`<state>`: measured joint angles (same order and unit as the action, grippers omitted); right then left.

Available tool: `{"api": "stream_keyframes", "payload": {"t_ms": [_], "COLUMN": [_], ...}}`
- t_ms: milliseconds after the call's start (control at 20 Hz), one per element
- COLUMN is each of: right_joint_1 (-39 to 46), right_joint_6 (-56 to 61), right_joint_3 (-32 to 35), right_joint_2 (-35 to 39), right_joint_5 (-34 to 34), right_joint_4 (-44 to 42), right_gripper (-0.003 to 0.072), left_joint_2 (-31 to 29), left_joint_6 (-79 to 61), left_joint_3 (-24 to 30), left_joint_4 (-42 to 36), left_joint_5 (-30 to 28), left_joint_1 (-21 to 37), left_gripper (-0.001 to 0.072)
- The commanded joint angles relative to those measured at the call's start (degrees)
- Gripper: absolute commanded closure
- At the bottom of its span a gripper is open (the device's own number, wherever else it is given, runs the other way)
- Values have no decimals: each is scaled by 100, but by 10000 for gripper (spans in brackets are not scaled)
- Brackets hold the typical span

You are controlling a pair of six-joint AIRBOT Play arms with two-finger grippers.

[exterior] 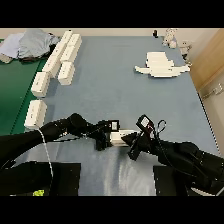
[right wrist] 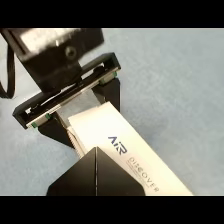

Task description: Fold the box.

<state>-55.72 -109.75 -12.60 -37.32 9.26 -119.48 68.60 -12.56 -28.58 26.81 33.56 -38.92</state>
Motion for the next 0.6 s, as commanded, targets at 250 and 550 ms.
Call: {"api": "stream_keyframes", "payload": {"t_ms": [250, 550], "right_joint_1": [-129, -131], "right_joint_6": [236, 240], "right_joint_3": [470, 468], "right_joint_2": [-225, -435], "right_joint_5": [-424, -575], "right_joint_4": [-140, -140], "right_gripper": [684, 684], "left_joint_2": [2, 2], "left_joint_6": [-2, -2], "left_joint_3": [-4, -4], "left_joint_4": [0, 0], "left_joint_5": [-2, -2], "left_joint_1": [-2, -2], "left_gripper": [198, 198]}}
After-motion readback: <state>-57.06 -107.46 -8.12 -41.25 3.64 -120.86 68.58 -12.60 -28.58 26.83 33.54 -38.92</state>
